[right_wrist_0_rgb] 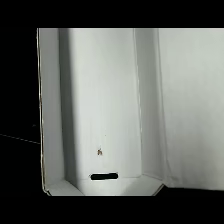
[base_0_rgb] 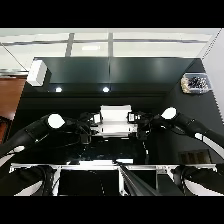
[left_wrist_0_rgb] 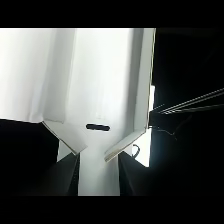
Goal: Fold the box and place the chain.
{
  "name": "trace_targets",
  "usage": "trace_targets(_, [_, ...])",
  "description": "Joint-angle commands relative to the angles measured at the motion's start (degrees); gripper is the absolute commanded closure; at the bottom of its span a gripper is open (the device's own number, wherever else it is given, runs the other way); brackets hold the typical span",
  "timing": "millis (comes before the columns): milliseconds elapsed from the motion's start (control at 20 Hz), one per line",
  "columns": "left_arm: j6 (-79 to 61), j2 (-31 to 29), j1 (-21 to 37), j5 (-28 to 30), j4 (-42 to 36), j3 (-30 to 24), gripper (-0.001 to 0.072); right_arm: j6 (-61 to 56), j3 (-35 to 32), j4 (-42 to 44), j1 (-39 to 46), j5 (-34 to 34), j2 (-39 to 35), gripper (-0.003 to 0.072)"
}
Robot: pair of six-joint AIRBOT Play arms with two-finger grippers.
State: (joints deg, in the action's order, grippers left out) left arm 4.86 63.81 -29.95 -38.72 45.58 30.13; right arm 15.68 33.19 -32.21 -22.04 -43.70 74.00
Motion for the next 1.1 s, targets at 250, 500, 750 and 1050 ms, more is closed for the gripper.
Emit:
trace_targets(250, [-0.4, 2.1, -0.4, 1.2, -5.9, 0.0, 0.0427, 0.0, 0.0, 0.0, 0.0, 0.0, 0.0, 0.0601])
trace_targets(500, [-2.9, 4.9, -0.4, 1.2, -16.8, 0.0, 0.0428, 0.0, 0.0, 0.0, 0.0, 0.0, 0.0, 0.0601])
trace_targets(750, [-5.2, 8.2, -0.4, 1.2, -21.0, 0.0, 0.0515, 0.0, 0.0, 0.0, 0.0, 0.0, 0.0, 0.0601])
trace_targets(1050, [-5.3, 8.2, -0.9, 1.4, -21.2, 0.0, 0.0355, 0.0, 0.0, 0.0, 0.0, 0.0, 0.0, 0.0601])
